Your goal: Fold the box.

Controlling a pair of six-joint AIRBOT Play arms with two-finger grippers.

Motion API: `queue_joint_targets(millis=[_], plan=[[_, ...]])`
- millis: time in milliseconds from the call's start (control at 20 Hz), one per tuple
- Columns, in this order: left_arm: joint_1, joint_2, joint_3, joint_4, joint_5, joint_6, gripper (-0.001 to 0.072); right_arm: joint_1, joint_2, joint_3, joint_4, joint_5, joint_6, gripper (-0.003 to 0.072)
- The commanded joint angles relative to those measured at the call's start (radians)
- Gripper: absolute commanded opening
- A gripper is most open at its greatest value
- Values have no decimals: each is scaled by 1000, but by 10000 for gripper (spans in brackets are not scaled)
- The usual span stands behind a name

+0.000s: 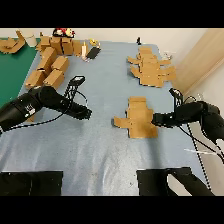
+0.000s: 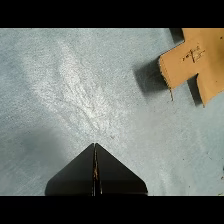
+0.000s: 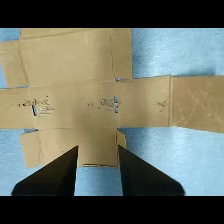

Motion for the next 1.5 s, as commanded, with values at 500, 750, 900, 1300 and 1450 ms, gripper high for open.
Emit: queue_joint_targets(millis=[500,750,900,1300,1450], plan=[[0,0,0,0,0,0,11,-184,-114,148,-206,-14,97,468],[0,0,0,0,0,0,11,-303,-279,268,-179,-28,-16,468],[0,0,0,0,1,0,11,-303,-368,272,-145,-54,-93,468],[0,0,0,0,1,0,11,-300,-435,272,95,-98,-291,466],[0,0,0,0,1,0,11,-300,-447,271,96,-110,-292,426]])
